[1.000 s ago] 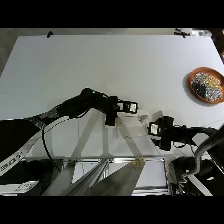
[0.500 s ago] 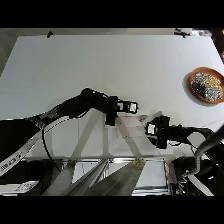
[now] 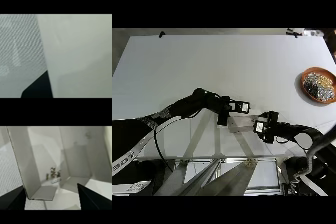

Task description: Fold the box and place the chain.

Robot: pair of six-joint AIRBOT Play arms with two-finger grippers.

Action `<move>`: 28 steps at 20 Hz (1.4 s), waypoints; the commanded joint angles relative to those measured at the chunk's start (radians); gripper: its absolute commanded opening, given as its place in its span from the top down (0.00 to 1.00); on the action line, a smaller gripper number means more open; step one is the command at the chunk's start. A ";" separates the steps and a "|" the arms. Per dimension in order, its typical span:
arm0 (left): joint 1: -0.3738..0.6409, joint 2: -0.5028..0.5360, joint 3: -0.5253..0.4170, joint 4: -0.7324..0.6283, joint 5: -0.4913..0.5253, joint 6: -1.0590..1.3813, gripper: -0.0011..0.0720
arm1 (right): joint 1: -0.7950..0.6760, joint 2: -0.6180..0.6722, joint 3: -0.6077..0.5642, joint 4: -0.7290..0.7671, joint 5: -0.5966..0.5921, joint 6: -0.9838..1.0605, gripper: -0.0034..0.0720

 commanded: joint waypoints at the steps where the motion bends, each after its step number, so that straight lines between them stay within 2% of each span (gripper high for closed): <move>1: -0.001 0.000 0.001 0.000 0.001 0.003 0.97 | 0.004 -0.002 0.000 -0.027 -0.057 0.002 0.04; 7: -0.001 0.000 0.001 0.000 0.001 0.003 0.97 | 0.004 -0.002 0.000 -0.031 -0.138 0.002 0.04; 17: -0.001 0.000 0.001 0.000 0.001 0.003 0.97 | 0.004 -0.072 0.000 -0.026 -0.143 0.001 0.04; 20: -0.001 0.000 0.001 0.000 0.001 0.003 0.97 | 0.004 -0.081 0.000 -0.026 -0.182 -0.007 0.04; 28: -0.001 0.000 0.001 0.000 0.001 0.003 0.97 | 0.004 -0.086 0.000 -0.023 -0.169 -0.082 0.04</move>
